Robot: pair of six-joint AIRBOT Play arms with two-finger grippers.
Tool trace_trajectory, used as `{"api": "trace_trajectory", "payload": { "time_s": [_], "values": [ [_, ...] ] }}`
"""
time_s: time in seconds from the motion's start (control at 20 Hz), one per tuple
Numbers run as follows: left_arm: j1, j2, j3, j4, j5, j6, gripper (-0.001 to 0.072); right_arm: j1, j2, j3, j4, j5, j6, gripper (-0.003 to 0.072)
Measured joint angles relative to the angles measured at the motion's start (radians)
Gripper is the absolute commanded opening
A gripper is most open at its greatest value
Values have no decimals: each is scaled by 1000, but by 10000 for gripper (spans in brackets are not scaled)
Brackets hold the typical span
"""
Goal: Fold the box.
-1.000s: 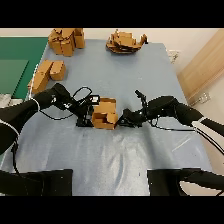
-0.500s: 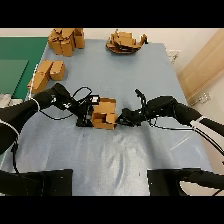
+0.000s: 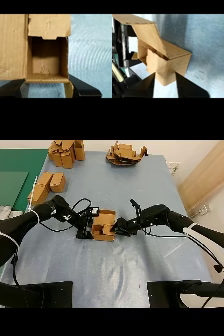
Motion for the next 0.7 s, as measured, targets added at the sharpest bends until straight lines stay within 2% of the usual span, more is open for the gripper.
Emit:
{"api": "trace_trajectory", "payload": {
  "time_s": [0.25, 0.7],
  "values": [
    [0, 1, 0, 2, 0, 0, 284, 42, -18, 52, -114, -4, 134, 473],
    [-1, 1, 0, -1, 1, -2, 284, 148, -25, 134, -425, 42, 457, 473]
  ]
}}
